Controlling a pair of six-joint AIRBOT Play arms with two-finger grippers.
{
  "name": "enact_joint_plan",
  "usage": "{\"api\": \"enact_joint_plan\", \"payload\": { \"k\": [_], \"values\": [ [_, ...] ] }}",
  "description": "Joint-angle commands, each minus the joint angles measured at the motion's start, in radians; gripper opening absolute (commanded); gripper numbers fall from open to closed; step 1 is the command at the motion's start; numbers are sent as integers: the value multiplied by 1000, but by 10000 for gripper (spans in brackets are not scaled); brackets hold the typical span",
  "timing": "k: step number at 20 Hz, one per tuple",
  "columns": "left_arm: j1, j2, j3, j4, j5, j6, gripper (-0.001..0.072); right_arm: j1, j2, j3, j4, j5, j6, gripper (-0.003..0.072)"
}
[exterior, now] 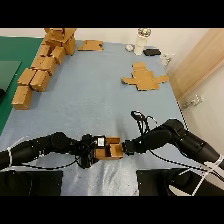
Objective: Fold the box.
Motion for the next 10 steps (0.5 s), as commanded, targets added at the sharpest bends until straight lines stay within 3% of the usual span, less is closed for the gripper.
{"api": "enact_joint_plan", "payload": {
  "k": [1,5,10],
  "values": [
    [0,0,0,0,0,0,479,0,1,33,22,-18,3,400],
    [0,0,0,0,0,0,479,5,-8,39,105,-13,-35,400],
    [0,0,0,0,0,0,479,22,-100,39,47,45,-37,401]
  ]
}}
